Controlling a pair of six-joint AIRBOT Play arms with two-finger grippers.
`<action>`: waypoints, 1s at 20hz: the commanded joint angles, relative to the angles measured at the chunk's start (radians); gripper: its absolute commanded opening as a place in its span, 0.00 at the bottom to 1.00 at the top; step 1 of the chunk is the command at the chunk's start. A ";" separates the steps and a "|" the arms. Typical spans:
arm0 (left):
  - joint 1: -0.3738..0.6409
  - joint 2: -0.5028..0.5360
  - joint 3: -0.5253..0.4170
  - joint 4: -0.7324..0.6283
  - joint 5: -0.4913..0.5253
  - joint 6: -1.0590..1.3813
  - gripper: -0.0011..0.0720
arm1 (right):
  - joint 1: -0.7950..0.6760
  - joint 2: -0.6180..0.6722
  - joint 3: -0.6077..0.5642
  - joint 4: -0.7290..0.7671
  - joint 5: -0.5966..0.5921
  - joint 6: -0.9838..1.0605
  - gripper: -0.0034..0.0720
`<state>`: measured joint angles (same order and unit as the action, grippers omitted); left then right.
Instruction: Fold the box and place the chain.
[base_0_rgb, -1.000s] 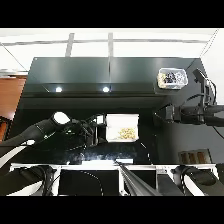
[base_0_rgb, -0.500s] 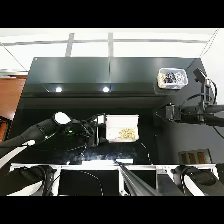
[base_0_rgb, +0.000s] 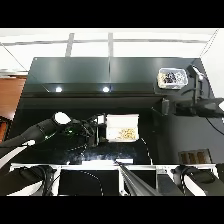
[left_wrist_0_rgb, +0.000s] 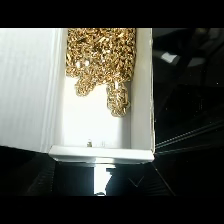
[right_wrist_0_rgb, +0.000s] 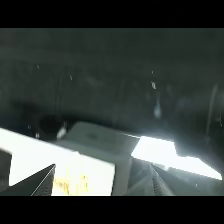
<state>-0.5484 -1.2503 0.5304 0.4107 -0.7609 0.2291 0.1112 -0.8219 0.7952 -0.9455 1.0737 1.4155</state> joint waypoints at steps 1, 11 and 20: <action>-0.001 0.000 0.000 -0.001 0.000 -0.001 0.42 | 0.029 -0.171 0.031 0.120 -0.131 -0.183 1.00; 0.000 0.000 0.000 0.000 0.000 -0.001 0.42 | 0.124 -0.387 0.032 0.350 0.112 -0.977 1.00; -0.001 0.000 0.000 0.000 -0.004 -0.001 0.42 | 0.138 -0.257 0.035 0.177 0.190 -0.862 1.00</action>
<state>-0.5484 -1.2503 0.5304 0.4099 -0.7624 0.2279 0.2379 -1.1023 0.8326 -0.7300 1.2564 0.5175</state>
